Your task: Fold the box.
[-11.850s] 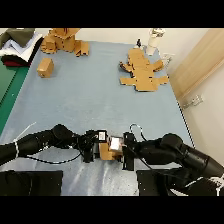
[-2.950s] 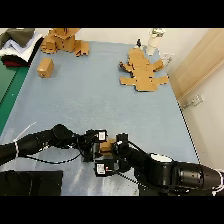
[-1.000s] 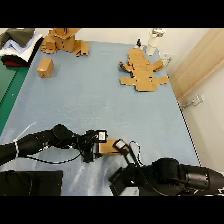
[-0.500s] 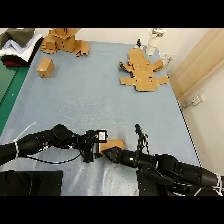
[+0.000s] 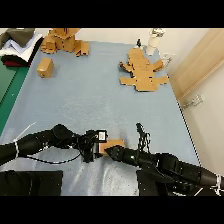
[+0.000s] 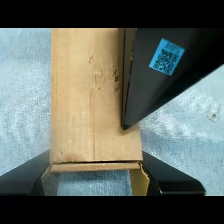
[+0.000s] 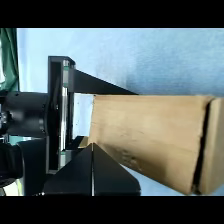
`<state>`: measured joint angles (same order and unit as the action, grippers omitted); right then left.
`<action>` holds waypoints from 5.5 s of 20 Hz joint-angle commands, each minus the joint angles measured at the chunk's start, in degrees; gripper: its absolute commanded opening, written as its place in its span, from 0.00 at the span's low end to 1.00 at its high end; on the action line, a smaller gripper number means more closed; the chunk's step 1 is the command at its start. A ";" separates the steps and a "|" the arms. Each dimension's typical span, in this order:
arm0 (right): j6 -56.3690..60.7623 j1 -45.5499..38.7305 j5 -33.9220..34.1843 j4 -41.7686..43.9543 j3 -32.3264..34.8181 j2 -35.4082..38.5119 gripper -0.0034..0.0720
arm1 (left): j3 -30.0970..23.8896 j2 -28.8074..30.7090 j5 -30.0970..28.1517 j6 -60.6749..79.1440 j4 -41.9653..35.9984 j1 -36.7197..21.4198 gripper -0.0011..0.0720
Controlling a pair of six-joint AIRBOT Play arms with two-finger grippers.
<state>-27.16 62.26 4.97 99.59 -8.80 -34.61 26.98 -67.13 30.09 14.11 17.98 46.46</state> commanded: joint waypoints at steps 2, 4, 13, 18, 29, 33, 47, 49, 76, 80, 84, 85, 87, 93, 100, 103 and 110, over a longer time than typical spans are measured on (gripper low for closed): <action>0.11 0.26 2.99 -1.73 0.02 0.02 0.04 | 0.02 0.00 0.00 0.00 0.02 -0.02 0.67; 0.11 0.26 4.00 -2.16 0.02 -0.09 0.04 | 0.02 0.00 -0.02 0.00 0.02 -0.02 0.67; 0.11 0.26 4.61 -3.87 0.02 -0.76 0.04 | 0.02 0.00 -0.02 0.00 0.02 -0.02 0.67; 0.07 0.26 6.10 -7.58 -2.27 2.08 0.04 | 0.02 0.00 -0.02 0.00 0.02 -0.02 0.67; -1.27 -7.56 85.99 -40.44 -22.67 13.38 0.04 | 0.02 0.00 -0.02 0.00 0.02 -0.02 0.67; -1.40 -11.50 79.78 -36.59 -22.67 8.79 0.04 | 0.02 0.00 0.02 0.00 0.00 -0.02 0.67; 0.13 -13.86 68.32 -32.59 -23.87 -4.28 0.04 | 1.92 11.54 -4.48 -36.30 14.14 -11.02 0.67; -0.94 -16.24 67.36 -32.35 -24.15 -4.28 0.04 | 1.99 15.85 -4.20 -51.91 28.74 -20.41 0.67; 0.26 -18.82 49.00 -29.20 -24.22 -14.36 0.04 | 59.98 -40.87 -4.42 -64.11 42.18 -55.12 0.67; 0.37 -18.82 49.00 -28.65 -24.22 -14.36 0.05 | 61.22 -41.92 -4.98 -64.06 42.29 -55.12 0.67; 0.33 -18.80 49.00 -27.89 -24.22 -14.36 0.05 | 61.81 -41.59 -0.33 -64.39 42.29 -55.65 0.96; 0.31 -18.78 49.03 -27.61 -24.22 -14.36 0.05 | 62.23 -41.16 1.70 -65.05 42.29 -55.91 0.96; 0.09 -18.80 49.05 -27.41 -24.22 -14.36 0.05 | 62.82 -39.26 6.43 -65.13 42.42 -56.78 0.96; -6.40 -19.47 49.16 -22.23 -24.35 -14.51 0.05 | 62.84 -27.63 29.51 -67.49 43.17 -61.92 0.96; -30.01 -32.26 51.82 -11.08 -39.17 -25.53 0.05 | 58.77 -15.19 50.25 -72.61 40.52 -56.98 0.03; -35.17 -32.52 56.11 -10.75 -49.29 -34.38 0.05 | 48.11 -7.10 44.48 -75.69 40.44 -48.96 0.03; -41.77 -32.52 58.49 -4.15 -56.96 -46.27 0.05 | 27.15 1.88 33.40 -83.27 39.45 -31.43 0.03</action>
<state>-66.06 29.91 62.46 93.14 -63.53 -77.28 60.55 -67.83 68.01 -65.87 57.67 8.99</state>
